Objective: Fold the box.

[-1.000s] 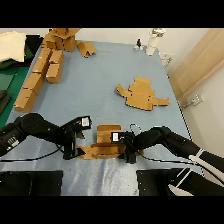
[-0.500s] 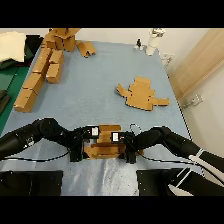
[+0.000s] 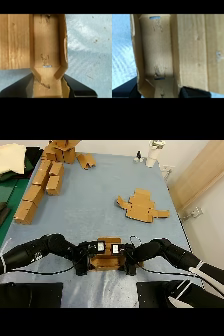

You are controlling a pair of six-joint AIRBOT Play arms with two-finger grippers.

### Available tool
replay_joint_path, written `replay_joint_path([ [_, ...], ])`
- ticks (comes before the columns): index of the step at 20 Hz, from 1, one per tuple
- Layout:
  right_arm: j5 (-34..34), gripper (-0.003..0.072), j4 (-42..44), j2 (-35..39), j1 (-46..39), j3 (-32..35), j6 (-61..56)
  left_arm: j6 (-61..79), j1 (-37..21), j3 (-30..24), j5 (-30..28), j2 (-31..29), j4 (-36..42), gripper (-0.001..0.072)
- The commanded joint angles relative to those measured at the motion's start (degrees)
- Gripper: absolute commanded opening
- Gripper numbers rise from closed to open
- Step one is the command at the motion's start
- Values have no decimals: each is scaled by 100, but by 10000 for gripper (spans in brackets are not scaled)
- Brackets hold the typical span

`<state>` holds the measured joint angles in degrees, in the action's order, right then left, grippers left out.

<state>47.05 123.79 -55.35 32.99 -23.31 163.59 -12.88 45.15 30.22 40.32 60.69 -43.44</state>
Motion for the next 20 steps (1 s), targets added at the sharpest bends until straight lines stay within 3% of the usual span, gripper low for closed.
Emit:
replay_joint_path([
  [1,-2,499,2,2,-2,-7,-2,-61,59,2,-76,17,15,461],
  [6,-2,498,2,2,-2,-7,-2,-66,59,2,-146,20,-160,459],
  [7,-2,499,2,2,-2,-7,-2,-61,59,2,-136,20,-160,339],
  [8,-2,499,2,2,-2,-7,-2,-61,59,2,-125,22,-160,263],
  [11,-2,499,2,2,-2,-7,-2,-63,59,2,-127,20,-149,263],
  [13,-2,499,2,2,-2,-7,-2,-61,61,2,-129,20,-131,165],
  [20,-2,498,2,2,-2,-7,-2,348,61,2,-334,39,544,164],
])
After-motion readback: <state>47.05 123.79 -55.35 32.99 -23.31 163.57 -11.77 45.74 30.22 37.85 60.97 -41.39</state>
